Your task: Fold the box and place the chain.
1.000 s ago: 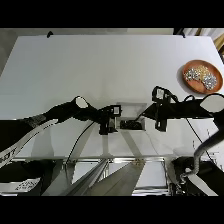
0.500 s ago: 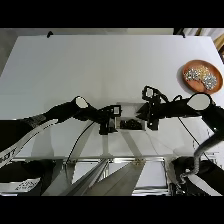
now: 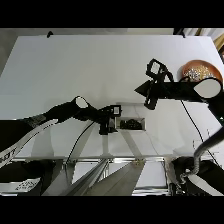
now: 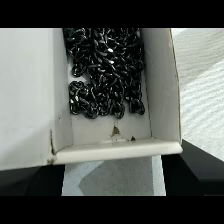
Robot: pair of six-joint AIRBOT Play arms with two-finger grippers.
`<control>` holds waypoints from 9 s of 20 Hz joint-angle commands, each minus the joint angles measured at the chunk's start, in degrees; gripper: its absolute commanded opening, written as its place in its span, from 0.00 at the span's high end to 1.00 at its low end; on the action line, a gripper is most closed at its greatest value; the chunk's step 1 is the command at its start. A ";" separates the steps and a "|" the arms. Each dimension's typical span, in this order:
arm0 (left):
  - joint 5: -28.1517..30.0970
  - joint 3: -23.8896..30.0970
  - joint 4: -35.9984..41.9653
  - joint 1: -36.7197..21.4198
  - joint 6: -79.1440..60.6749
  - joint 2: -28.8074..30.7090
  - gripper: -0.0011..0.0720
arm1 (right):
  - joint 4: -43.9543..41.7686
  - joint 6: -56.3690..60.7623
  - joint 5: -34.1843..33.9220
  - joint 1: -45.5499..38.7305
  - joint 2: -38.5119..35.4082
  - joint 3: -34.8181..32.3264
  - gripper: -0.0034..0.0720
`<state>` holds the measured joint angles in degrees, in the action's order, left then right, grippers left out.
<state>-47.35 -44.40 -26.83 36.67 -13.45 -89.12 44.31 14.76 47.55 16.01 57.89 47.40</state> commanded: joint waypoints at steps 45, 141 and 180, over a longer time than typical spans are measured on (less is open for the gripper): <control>0.00 0.00 0.00 -0.02 -0.02 0.04 0.53 | 12.26 6.43 21.03 9.27 13.29 2.12 0.51; 0.00 0.00 0.00 -0.02 0.00 0.04 0.53 | 13.99 13.66 16.68 12.55 6.73 -0.79 0.59; 0.00 0.00 0.00 -0.02 0.00 0.04 0.53 | -24.57 -9.03 16.87 -1.79 14.69 -18.97 0.94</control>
<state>-47.35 -44.40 -26.83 36.67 -13.50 -89.12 18.94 5.93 64.42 14.15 71.33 28.47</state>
